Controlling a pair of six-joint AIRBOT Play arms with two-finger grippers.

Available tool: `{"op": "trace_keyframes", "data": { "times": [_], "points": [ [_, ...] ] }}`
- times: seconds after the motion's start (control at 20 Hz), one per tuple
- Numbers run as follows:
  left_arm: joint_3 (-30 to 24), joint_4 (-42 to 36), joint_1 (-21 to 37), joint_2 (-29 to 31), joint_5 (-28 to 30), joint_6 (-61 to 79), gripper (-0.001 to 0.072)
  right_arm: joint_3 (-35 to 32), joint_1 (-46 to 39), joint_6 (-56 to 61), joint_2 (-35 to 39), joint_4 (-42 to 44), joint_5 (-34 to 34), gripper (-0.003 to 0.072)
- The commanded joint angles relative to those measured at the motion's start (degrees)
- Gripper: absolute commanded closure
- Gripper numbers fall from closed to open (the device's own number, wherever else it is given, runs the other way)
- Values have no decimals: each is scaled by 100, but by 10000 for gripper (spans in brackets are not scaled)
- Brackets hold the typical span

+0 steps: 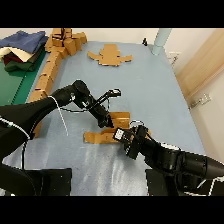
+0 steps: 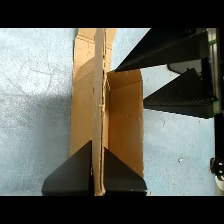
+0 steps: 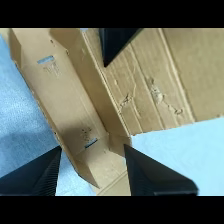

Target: Fold the box.

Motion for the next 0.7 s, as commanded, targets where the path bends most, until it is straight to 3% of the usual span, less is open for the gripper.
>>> {"op": "trace_keyframes", "data": {
  "times": [0.0, 0.05, 0.1, 0.5, 0.65],
  "points": [
    [7, 0, -4, 0, 2, 0, 696, -2, 0, 94, 7, 59, -31, 106],
    [7, 0, -2, 0, 2, 0, 696, -2, 0, 94, 7, 17, -24, 62],
    [7, 0, -4, 0, 2, 0, 696, -2, 0, 92, 7, -28, -24, -31],
    [7, 0, -4, 0, 2, 0, 696, -2, -339, -1161, 50, 151, 31, -31],
    [7, 0, -4, 0, 2, 0, 696, 0, -903, -2205, 203, 920, 234, -31]
  ]
}}
